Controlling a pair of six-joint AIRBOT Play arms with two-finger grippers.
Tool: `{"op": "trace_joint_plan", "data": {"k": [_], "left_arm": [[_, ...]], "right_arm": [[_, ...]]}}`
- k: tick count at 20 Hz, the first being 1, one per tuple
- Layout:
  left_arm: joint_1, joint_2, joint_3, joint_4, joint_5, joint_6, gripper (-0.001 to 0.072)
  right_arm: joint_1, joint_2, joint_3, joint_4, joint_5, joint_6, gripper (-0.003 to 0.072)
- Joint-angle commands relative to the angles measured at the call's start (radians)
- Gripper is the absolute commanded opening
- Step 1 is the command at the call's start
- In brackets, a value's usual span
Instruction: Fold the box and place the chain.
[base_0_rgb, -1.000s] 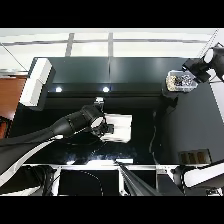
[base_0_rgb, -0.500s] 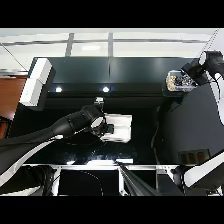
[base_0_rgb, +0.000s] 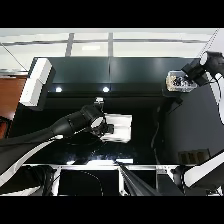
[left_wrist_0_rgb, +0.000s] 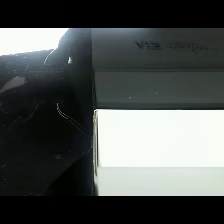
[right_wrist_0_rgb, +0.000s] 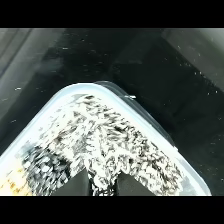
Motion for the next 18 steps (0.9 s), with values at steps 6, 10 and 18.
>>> {"op": "trace_joint_plan", "data": {"k": [6,10,18], "left_arm": [[0.000,0.000,0.001,0.000,0.000,0.000,0.0028],[0.000,0.000,0.001,0.000,0.000,0.000,0.0028],[0.000,0.000,0.001,0.000,0.000,0.000,0.0027]], "right_arm": [[0.000,0.258,0.001,0.016,0.050,-0.264,0.0007],[0.005,0.465,0.001,0.141,0.024,-0.406,0.0005],[0.109,0.819,0.000,0.331,0.248,-0.655,0.0005]]}}
